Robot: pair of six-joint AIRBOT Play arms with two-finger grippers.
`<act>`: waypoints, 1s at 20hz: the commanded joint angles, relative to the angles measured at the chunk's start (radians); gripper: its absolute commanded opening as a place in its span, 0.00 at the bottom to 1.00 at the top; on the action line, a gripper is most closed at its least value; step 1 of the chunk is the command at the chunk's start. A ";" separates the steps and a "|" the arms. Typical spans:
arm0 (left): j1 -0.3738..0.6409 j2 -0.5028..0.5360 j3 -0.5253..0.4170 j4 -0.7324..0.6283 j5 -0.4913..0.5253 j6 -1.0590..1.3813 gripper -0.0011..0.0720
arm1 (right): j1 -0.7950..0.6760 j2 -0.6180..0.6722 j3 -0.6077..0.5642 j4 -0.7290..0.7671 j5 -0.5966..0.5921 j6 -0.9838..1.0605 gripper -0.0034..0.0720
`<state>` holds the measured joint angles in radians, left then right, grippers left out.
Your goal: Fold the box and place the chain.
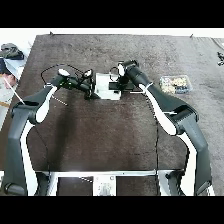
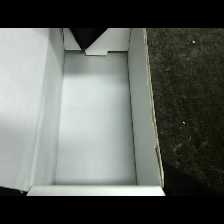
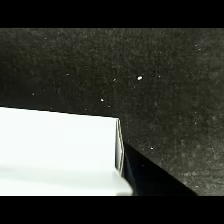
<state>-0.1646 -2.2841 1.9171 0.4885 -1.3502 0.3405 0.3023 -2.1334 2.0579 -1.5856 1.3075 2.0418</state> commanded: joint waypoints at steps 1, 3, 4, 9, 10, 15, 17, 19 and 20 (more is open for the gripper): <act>0.000 -0.001 0.000 0.000 0.000 0.000 0.49 | 0.002 -0.004 -0.005 -0.010 -0.002 0.006 0.31; 0.000 -0.001 0.000 0.000 0.000 0.000 0.49 | 0.002 -0.005 -0.005 -0.016 -0.004 0.024 0.27; 0.000 -0.001 0.000 0.000 0.000 0.000 0.49 | 0.002 -0.005 -0.006 -0.017 -0.005 0.028 0.27; 0.000 -0.001 0.000 0.000 0.000 0.000 0.49 | 0.002 -0.005 -0.007 -0.061 0.008 0.051 0.11; 0.000 -0.001 0.000 0.000 0.000 0.000 0.49 | 0.002 -0.005 -0.007 -0.065 0.014 0.051 0.09; 0.000 -0.001 0.000 0.000 0.000 0.000 0.49 | 0.002 0.015 -0.007 -0.069 0.013 0.049 0.33; 0.000 -0.001 0.000 0.000 0.000 0.000 0.49 | 0.002 0.036 -0.007 -0.067 0.014 0.046 0.71; 0.000 -0.001 0.000 0.000 0.000 0.000 0.49 | 0.002 0.056 -0.007 -0.058 0.025 0.043 0.71; 0.000 -0.001 0.000 0.000 0.000 0.000 0.49 | 0.002 0.067 -0.007 -0.048 0.030 0.021 0.71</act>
